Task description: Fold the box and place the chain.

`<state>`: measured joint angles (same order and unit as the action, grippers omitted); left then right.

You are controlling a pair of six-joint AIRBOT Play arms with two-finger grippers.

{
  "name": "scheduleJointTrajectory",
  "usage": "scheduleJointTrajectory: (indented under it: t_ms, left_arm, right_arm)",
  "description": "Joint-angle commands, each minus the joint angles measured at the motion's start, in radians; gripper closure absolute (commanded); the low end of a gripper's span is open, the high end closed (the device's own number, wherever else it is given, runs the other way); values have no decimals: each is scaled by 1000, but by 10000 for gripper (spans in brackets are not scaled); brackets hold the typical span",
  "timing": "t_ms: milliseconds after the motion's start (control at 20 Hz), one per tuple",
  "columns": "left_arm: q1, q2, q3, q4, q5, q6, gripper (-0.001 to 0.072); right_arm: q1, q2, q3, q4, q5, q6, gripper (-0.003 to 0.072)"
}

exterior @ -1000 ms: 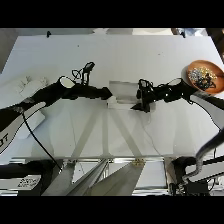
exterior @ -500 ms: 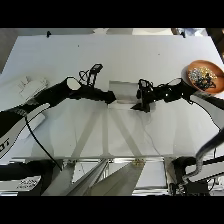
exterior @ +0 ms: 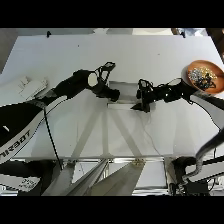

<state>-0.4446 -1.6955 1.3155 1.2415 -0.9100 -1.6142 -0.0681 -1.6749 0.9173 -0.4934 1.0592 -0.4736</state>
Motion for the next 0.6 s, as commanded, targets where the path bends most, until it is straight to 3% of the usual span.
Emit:
scheduleJointTrajectory:
  t_ms: [0,200,550]
  left_arm:
    - [-14,-34,71,168,-170,-148,142]
    - [-20,-36,71,214,-246,-232,152]
    - [-33,-36,75,187,-237,-368,153]
  right_arm:
    - [0,0,1,0,0,1,226]
    - [0,0,1,0,0,2,226]
    - [0,0,1,0,0,2,226]
